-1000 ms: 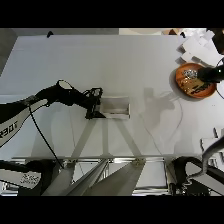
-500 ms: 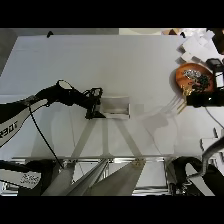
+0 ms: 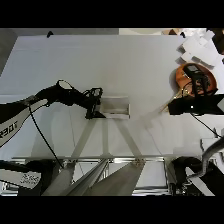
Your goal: Fold the box and place the chain.
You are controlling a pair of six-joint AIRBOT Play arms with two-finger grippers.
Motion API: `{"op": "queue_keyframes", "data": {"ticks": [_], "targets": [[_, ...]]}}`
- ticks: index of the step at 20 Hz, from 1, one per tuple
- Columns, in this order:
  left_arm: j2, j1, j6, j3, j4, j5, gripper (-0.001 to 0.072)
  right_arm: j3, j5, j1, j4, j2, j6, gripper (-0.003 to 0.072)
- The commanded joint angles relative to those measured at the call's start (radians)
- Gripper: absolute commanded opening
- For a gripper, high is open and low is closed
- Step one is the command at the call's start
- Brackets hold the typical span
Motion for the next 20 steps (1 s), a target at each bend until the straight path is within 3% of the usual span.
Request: {"op": "queue_keyframes", "data": {"ticks": [1,7,12,20], "targets": [[0.000,0.001,0.000,0.000,0.000,0.000,0.0277,-0.001,-0.081,0.107,0.008,-0.024,0.059,0.0007],[0.000,0.001,0.000,0.000,0.000,0.000,0.0277,0.000,-0.171,0.230,0.008,-0.153,0.085,0.0007],[0.000,0.001,0.000,0.000,0.000,0.000,0.0277,0.002,-0.352,0.344,0.009,-0.222,0.125,0.0007],[0.000,0.001,0.000,0.000,0.000,0.000,0.0277,0.139,-0.462,0.496,0.009,-0.314,0.124,0.0007]]}}
